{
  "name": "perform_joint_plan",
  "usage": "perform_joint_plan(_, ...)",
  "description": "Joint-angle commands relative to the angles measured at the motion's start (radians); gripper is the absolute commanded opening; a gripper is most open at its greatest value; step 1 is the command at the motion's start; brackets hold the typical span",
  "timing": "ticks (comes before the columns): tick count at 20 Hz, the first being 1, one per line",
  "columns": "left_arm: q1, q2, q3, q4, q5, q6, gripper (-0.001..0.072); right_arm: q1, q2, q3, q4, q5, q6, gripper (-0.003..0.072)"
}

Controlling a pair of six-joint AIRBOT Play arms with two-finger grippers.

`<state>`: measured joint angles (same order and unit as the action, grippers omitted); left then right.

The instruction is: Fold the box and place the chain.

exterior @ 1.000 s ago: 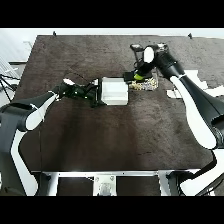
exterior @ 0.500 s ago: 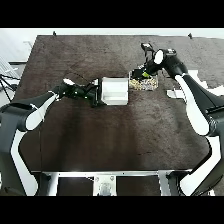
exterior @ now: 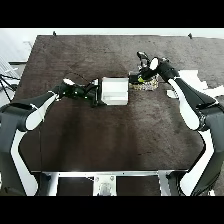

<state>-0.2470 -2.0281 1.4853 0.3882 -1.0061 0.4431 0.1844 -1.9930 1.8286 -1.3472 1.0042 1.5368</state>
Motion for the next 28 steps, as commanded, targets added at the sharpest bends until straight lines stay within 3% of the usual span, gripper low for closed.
perform_joint_plan(1,0.0,0.0,0.0,0.0,0.0,0.0,0.045,0.0,-0.008,0.002,0.006,-0.002,-0.005,0.0008)
perform_joint_plan(10,0.0,0.0,0.0,0.0,0.0,0.0,0.045,0.008,0.114,0.045,-0.013,0.004,-0.005,0.0008)
perform_joint_plan(21,0.0,0.0,0.0,0.0,0.0,0.0,0.045,0.089,0.589,0.045,-0.182,0.067,-0.026,0.0008)
perform_joint_plan(28,0.0,0.0,0.0,0.0,0.0,0.0,0.045,0.23,0.713,0.045,-0.244,0.154,-0.035,0.0007)
